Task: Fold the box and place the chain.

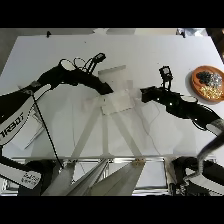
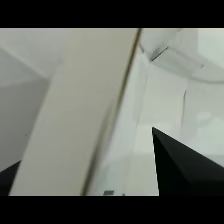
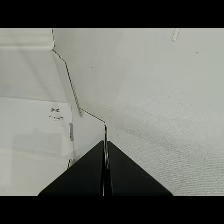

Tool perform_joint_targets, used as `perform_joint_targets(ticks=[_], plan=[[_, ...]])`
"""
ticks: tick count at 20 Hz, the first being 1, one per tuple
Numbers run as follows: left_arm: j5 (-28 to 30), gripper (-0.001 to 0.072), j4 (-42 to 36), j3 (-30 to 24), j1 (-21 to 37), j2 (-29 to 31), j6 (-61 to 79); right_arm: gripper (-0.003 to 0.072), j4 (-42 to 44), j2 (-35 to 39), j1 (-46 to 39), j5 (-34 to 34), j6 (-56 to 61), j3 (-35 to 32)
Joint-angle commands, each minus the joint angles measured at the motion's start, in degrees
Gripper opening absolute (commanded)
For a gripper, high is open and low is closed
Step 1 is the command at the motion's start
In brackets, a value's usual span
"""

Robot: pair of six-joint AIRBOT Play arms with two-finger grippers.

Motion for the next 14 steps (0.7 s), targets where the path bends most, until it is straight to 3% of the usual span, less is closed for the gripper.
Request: perform_joint_targets(ticks=[1, 2, 4, 6, 7, 14], plan=[[-0.9, 0.0442, 5.6, 0.5, 0.0, -0.3, 0.2, 0.0010, 0.0, 0.0, 0.0, 0.0, 0.0, 0.0], [-1.0, 0.0429, 5.5, 0.6, 0.1, -0.3, 0.5, 0.0010, 0.0, 0.0, 0.0, 0.0, 0.0, 0.0], [-1.1, 0.0254, 5.6, 0.5, 0.3, -0.3, 2.1, 0.0010, 0.0, 0.0, 0.0, 0.0, 0.0, 0.0], [-1.6, 0.0129, 5.5, 0.6, 0.3, -0.3, 5.0, 0.0010, 0.0, 0.0, 0.0, 0.0, 0.0, 0.0], [-1.6, 0.0001, 5.3, 0.5, 0.3, -0.3, 5.9, 0.0010, 0.0, 0.0, 0.0, 0.0, 0.0, 0.0], [-1.8, 0.0008, 5.1, 0.5, 0.3, -0.1, 7.8, 0.0010, 0.0, 0.0, 0.0, 0.0, 0.0, 0.0]])
